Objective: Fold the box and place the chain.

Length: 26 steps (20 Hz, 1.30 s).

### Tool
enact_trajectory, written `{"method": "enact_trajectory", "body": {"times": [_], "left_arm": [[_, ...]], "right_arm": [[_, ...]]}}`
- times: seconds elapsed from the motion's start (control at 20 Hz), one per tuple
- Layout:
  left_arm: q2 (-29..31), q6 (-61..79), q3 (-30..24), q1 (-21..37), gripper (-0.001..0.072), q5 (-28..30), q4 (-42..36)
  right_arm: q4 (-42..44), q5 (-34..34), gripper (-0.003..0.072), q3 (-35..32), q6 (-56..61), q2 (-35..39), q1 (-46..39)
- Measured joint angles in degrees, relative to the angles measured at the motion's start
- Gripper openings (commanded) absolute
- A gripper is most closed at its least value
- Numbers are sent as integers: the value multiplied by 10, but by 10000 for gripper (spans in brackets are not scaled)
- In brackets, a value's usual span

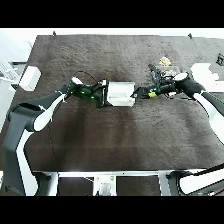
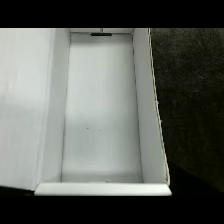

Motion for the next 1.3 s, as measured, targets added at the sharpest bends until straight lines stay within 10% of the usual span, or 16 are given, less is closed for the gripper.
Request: {"method": "enact_trajectory", "body": {"times": [1.3], "left_arm": [[0, 0, 0, 0, 526, 0, 0]], "right_arm": [[-204, -18, 444, 76, 188, -1, 83]]}}
